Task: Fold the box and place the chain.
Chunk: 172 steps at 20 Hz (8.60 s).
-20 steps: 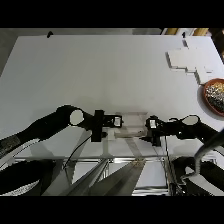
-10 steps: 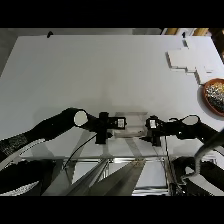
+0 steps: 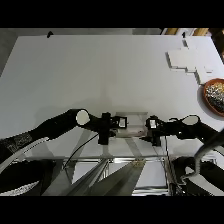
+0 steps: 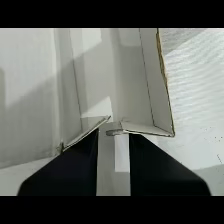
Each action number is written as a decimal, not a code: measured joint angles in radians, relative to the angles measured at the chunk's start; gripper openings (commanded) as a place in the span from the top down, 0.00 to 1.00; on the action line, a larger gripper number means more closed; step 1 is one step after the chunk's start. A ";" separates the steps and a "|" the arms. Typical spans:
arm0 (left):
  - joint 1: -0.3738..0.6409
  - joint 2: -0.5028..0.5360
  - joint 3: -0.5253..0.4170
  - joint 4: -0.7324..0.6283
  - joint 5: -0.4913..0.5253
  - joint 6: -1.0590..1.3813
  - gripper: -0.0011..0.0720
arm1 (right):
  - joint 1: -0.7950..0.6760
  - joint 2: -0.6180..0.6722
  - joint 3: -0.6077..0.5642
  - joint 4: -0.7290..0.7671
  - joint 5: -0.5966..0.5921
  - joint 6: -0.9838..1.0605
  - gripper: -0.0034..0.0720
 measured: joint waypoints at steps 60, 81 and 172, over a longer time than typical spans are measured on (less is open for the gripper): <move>0.177 0.150 -0.142 -0.192 -0.100 -1.185 0.70 | 0.000 0.000 0.000 0.000 0.000 0.000 0.59; -0.032 0.149 -0.035 0.039 0.073 -1.630 0.59 | 0.000 0.000 0.000 0.000 -0.001 0.002 0.59; 0.223 0.356 -0.034 0.433 -0.340 -0.836 0.32 | 0.000 0.000 0.000 0.000 0.000 0.000 0.59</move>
